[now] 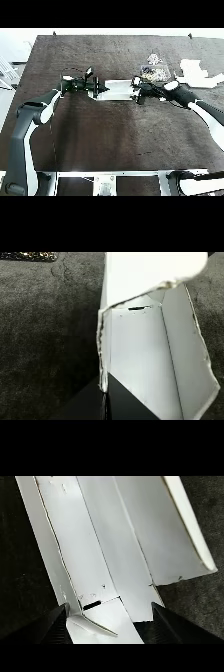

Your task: Fold the box and place the chain.

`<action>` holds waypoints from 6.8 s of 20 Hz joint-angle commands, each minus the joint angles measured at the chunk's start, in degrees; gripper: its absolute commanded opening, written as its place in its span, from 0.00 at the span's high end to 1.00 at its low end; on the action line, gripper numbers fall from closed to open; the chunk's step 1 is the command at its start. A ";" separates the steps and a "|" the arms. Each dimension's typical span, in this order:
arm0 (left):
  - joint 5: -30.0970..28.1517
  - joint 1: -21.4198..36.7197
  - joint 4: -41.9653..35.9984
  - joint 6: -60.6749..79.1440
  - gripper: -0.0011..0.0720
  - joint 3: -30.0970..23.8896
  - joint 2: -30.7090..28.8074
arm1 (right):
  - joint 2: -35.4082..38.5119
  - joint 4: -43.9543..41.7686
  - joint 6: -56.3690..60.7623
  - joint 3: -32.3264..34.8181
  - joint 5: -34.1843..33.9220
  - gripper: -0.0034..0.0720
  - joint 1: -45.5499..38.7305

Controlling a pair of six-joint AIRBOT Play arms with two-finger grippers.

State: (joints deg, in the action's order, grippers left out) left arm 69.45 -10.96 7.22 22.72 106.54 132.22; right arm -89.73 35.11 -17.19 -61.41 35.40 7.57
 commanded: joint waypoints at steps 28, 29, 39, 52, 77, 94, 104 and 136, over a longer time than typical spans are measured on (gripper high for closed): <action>0.00 -0.04 0.00 0.02 0.95 -0.02 0.04 | -14.78 -2.62 -3.52 -15.69 22.99 0.13 -5.35; 0.00 -0.04 0.00 0.02 0.95 -0.02 0.04 | -14.84 -2.93 -3.93 -15.69 23.32 0.13 -5.35; 0.00 -0.04 0.00 0.02 0.95 -0.02 0.04 | -17.42 -5.88 -9.05 -16.06 23.65 0.11 -5.84; 0.00 -0.04 0.00 0.02 0.95 -0.02 0.04 | -23.98 -5.99 -8.31 -24.63 34.82 0.05 -6.43; 0.00 -0.04 0.00 0.02 0.95 -0.02 0.04 | -28.96 -7.63 -8.96 -28.30 38.18 0.05 -6.95; 0.02 -0.04 -0.02 0.02 0.95 -0.02 0.04 | -30.49 -9.75 -5.25 -29.33 40.13 0.05 -7.72; 0.02 -0.04 0.00 0.02 0.95 -0.02 0.04 | -30.93 -10.47 -5.99 -29.38 40.26 0.06 -7.61; 0.02 -0.04 0.00 0.02 0.95 -0.02 0.04 | -30.93 -7.93 -6.62 -30.12 38.16 0.18 -6.71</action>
State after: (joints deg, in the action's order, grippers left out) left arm 69.54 -10.98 7.20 22.74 106.54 132.25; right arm -120.62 27.22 -24.43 -91.48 73.54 0.93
